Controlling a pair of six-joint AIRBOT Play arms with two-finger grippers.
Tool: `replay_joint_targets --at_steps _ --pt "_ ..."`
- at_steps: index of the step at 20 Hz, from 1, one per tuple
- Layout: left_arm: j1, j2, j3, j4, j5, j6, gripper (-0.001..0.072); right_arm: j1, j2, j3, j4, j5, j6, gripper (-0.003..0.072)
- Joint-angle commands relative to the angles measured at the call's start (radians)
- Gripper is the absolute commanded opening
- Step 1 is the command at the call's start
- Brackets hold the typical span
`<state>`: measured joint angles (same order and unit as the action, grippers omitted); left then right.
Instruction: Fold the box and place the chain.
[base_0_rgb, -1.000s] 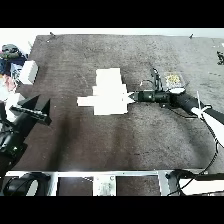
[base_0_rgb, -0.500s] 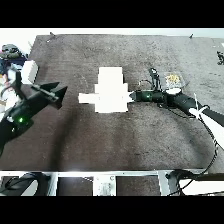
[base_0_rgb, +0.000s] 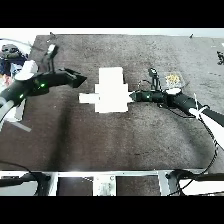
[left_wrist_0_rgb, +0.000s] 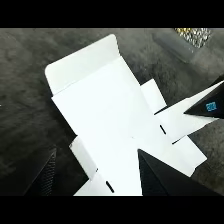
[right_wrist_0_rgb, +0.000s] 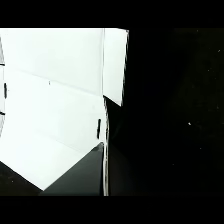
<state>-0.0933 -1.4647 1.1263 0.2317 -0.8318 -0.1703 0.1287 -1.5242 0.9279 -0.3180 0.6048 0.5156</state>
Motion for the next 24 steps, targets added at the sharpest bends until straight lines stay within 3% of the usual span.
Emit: replay_joint_targets --at_steps 1,5,8,12,17,23,24 --pt "-0.043 -0.219 0.29 0.244 -0.098 -0.3 0.0559 0.001 0.001 0.0 -0.008 -0.001 -0.007 0.0011" --pt "-0.05 -0.457 0.606 0.359 -0.346 -0.503 0.0559 0.001 0.001 0.0 -0.064 -0.002 -0.007 0.0011" --pt "-0.053 -0.585 0.764 0.398 -0.369 -0.587 0.0558 0.001 0.001 0.0 -0.068 -0.001 -0.008 0.0012" --pt "-0.054 -0.708 0.904 0.387 -0.438 -0.616 0.0559 0.001 0.001 0.0 -0.068 0.0 -0.029 0.0012" --pt "-0.058 -0.779 0.916 0.272 -0.493 -0.579 0.0558 0.001 0.001 0.0 -0.055 0.001 -0.061 0.0012" --pt "-0.105 -0.794 0.915 0.237 -0.536 -0.524 0.0556 0.003 0.001 0.0 -0.049 0.012 -0.079 0.0012" --pt "-0.105 -0.794 0.916 0.236 -0.55 -0.515 0.0504 0.003 0.001 0.0 -0.049 0.011 -0.079 0.0012"
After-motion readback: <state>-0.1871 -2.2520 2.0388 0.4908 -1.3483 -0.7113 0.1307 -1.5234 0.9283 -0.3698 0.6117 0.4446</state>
